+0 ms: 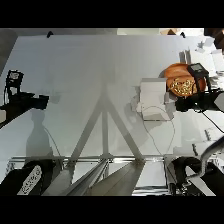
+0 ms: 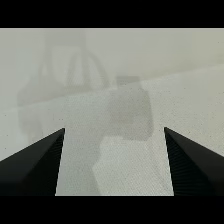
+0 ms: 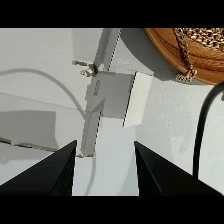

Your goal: Fold the box and place the chain.

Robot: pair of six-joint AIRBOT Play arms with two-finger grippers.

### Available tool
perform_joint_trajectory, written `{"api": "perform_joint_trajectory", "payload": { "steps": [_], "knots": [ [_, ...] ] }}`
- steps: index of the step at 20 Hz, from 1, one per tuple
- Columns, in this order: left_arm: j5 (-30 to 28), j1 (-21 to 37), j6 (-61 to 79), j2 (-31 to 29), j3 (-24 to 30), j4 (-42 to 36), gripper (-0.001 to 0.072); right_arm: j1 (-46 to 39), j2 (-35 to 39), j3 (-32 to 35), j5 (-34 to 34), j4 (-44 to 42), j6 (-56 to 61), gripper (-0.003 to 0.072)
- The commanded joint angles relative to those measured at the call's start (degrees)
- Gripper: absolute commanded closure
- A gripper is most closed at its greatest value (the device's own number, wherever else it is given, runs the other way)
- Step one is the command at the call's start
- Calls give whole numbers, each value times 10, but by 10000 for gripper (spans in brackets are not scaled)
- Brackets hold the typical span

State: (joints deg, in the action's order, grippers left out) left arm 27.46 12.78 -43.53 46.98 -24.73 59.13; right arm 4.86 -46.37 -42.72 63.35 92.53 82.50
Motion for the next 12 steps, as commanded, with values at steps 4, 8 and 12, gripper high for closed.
{"api": "perform_joint_trajectory", "payload": {
  "steps": [4, 8, 12],
  "knots": [
    [0, 0, 0, 0, 0, 0, 16, 0, -1, 0, 8, 5, 1, 277],
    [0, 0, 0, 0, 0, 0, 16, 0, -14, 0, 55, 7, 2, 264],
    [0, 0, 0, 0, 0, 0, 16, -1, -57, 0, 67, 31, 63, 265]
  ]
}}
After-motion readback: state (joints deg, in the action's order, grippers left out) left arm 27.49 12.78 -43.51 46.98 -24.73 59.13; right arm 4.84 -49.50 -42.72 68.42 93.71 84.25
